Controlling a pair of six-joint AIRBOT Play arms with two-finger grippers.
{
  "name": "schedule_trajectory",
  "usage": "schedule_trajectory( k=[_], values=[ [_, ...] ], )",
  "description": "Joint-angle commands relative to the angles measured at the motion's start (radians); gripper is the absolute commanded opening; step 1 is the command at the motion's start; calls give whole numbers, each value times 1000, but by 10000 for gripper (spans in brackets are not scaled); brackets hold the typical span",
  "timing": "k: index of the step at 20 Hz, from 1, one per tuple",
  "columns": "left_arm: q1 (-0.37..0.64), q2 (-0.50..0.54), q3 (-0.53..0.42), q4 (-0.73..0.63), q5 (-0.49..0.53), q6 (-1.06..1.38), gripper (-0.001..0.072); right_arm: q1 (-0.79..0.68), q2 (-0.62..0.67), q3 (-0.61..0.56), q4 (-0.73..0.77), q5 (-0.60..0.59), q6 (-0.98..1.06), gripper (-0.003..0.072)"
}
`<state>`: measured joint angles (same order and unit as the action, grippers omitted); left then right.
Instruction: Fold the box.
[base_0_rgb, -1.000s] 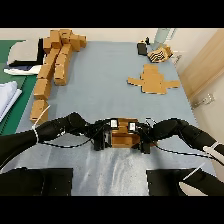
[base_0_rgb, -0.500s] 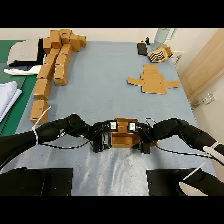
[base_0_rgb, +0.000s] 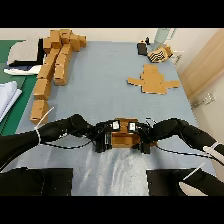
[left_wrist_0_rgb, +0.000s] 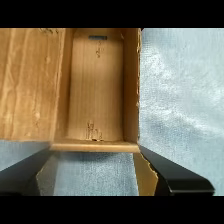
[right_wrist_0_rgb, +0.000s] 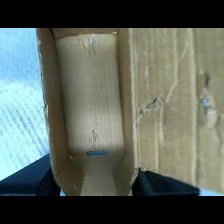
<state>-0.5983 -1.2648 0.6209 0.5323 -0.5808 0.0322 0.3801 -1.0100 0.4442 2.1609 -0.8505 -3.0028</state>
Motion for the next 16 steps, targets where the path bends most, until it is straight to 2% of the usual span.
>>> schedule_trajectory(
  k=[1,6,16],
  values=[
    [-8,-10,3,-2,7,-7,686,0,0,0,0,0,0,511],
    [-13,-46,51,-1,5,-38,686,0,0,0,0,0,0,511],
    [-13,-61,53,16,-5,-55,684,0,0,0,0,0,0,511]
  ],
)
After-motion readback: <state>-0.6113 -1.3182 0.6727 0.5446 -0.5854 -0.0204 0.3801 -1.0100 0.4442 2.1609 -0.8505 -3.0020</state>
